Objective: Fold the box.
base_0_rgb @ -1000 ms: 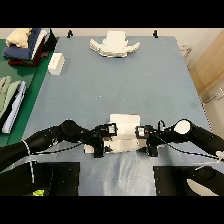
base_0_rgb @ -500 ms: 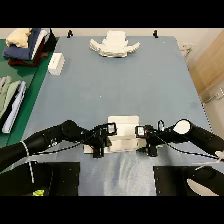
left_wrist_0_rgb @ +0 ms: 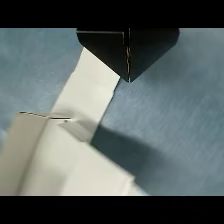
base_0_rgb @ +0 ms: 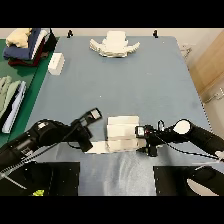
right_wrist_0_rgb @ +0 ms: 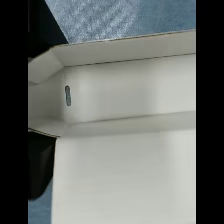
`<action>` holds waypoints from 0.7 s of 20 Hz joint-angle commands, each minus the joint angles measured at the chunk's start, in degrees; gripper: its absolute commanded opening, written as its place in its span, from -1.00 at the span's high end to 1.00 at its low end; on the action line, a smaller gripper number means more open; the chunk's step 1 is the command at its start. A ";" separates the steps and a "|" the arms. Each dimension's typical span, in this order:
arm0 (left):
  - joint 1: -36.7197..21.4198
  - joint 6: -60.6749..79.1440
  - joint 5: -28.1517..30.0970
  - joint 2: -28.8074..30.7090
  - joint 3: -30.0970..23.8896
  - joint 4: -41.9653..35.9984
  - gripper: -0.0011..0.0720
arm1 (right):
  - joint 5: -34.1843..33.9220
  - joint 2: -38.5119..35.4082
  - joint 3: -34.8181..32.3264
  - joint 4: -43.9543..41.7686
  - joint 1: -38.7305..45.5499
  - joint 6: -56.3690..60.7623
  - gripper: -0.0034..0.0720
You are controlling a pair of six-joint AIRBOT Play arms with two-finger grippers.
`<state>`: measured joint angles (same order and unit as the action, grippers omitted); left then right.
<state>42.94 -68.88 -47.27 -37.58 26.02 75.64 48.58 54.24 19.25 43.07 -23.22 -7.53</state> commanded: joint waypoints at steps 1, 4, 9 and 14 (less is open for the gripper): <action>-6.99 -32.70 -14.95 4.07 0.15 12.87 0.92 | 0.00 -0.04 -0.02 0.00 0.02 -0.04 -0.44; -17.66 -27.12 -16.24 0.22 -0.94 -0.42 0.92 | 0.00 -0.04 -0.02 0.00 0.02 -0.02 -0.44; -26.16 -13.86 -13.79 -12.37 -1.49 -16.83 0.93 | 0.00 -0.04 -0.02 0.00 0.02 -0.04 -0.44; -25.16 -9.51 -13.38 -18.27 -1.53 -28.65 0.93 | 0.00 -0.04 -0.02 0.00 0.02 -0.02 -0.44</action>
